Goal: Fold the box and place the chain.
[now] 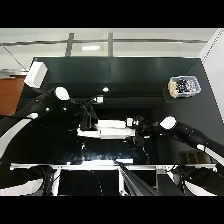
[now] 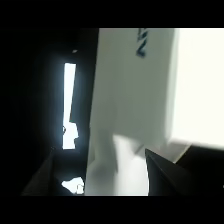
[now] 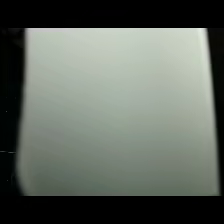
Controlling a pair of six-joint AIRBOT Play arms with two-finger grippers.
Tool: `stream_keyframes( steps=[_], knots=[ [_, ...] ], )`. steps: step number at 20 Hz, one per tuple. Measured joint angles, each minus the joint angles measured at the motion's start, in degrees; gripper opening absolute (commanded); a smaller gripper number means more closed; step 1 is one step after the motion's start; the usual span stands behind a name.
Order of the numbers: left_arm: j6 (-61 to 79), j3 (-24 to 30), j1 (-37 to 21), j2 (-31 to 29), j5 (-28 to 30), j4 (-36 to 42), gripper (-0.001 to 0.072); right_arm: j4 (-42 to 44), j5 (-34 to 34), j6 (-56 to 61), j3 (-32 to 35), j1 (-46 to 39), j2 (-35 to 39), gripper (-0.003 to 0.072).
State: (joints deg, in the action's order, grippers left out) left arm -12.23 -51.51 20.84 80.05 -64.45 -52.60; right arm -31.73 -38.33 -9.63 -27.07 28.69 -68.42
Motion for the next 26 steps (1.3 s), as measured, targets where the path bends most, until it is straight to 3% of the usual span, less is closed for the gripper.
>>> stream_keyframes(
  steps=[3,4,5,6,11,14,20,23,26],
  knots=[
    [-4.7,0.0,-4.5,-4.4,-2.5,-2.6,0.0606,0.0,0.0,0.0,0.0,0.0,0.0,0.0461],
    [-6.7,0.0,-6.3,-5.9,-3.1,-3.1,0.045,0.0,0.0,0.0,0.0,0.0,0.0,0.0462],
    [-9.2,0.0,-8.1,-7.5,-4.1,-3.5,0.0216,0.0,0.0,0.0,0.0,0.0,0.0,0.0462],
    [-11.8,0.0,-9.8,-8.7,-5.7,-3.7,0.0026,0.0,0.0,0.0,0.0,0.0,0.0,0.0462],
    [-20.8,3.5,-14.3,-12.8,-16.2,1.9,0.0024,0.0,0.0,0.0,0.0,0.0,0.0,0.0462],
    [-22.3,10.0,-12.4,-15.9,-14.0,9.6,0.0024,0.0,0.0,0.0,0.0,0.0,0.0,0.0462],
    [-16.7,17.8,-2.5,-19.5,5.8,25.4,0.0027,0.0,0.0,0.0,0.0,0.0,0.0,0.0462],
    [-14.0,18.6,1.5,-19.4,17.6,29.2,0.0027,0.0,0.0,0.0,0.0,0.0,0.0,0.0462],
    [-12.3,19.0,3.7,-17.0,25.6,30.9,0.0027,0.0,0.0,0.0,0.0,0.0,0.0,0.0462]
  ],
)
